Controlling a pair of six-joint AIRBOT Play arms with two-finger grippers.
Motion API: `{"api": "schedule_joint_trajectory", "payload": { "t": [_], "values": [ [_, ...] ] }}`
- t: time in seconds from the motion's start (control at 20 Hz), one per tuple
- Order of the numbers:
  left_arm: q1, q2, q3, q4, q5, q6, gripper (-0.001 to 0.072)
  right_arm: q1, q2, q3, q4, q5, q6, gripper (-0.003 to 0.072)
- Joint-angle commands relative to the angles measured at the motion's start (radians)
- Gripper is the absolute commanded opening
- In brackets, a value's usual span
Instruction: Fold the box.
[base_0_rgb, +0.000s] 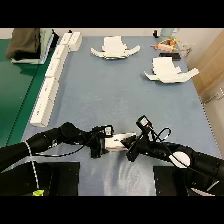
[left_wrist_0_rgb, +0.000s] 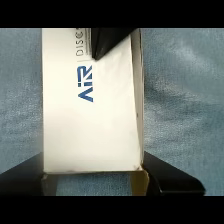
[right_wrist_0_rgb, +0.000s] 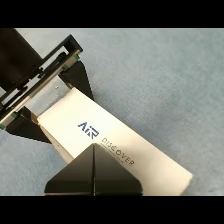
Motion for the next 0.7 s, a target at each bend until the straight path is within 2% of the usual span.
{"api": "schedule_joint_trajectory", "payload": {
  "t": [0.0,0.4,0.65],
  "values": [
    [0.0,0.0,0.0,0.0,0.0,0.0,0.0514,0.002,-0.032,-0.018,0.008,0.012,0.0,0.0004],
    [0.0,0.0,0.0,0.0,0.0,0.0,0.0514,0.002,-0.072,-0.016,0.008,0.012,0.0,0.0004],
    [0.0,0.0,0.0,0.0,0.0,0.0,0.0514,0.001,0.02,-0.012,-0.002,-0.025,-0.001,0.0005]
  ]
}}
